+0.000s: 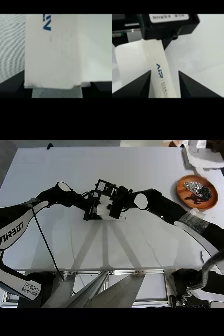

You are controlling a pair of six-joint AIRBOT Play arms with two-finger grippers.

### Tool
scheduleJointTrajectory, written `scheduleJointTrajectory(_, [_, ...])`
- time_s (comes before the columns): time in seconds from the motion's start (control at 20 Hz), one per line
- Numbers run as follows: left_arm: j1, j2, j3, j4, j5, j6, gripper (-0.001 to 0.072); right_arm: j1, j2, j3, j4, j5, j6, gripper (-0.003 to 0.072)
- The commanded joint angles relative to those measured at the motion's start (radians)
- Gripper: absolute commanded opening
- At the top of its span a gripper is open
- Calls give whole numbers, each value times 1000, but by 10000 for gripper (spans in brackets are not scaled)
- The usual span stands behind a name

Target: Fold the box and place the chain.

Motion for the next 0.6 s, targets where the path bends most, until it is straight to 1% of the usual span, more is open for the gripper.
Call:
scheduleJointTrajectory(0.0, [0,0,0,0,0,0,275,5,16,-4,29,32,16,413])
scheduleJointTrajectory(0.1, [0,0,0,0,0,0,275,24,16,-26,23,6,-6,413])
scheduleJointTrajectory(0.3, [0,0,0,0,0,0,275,56,16,-89,19,-98,-6,414])
scheduleJointTrajectory(0.55, [0,0,0,0,0,0,275,62,16,-102,-19,-122,-3,413])
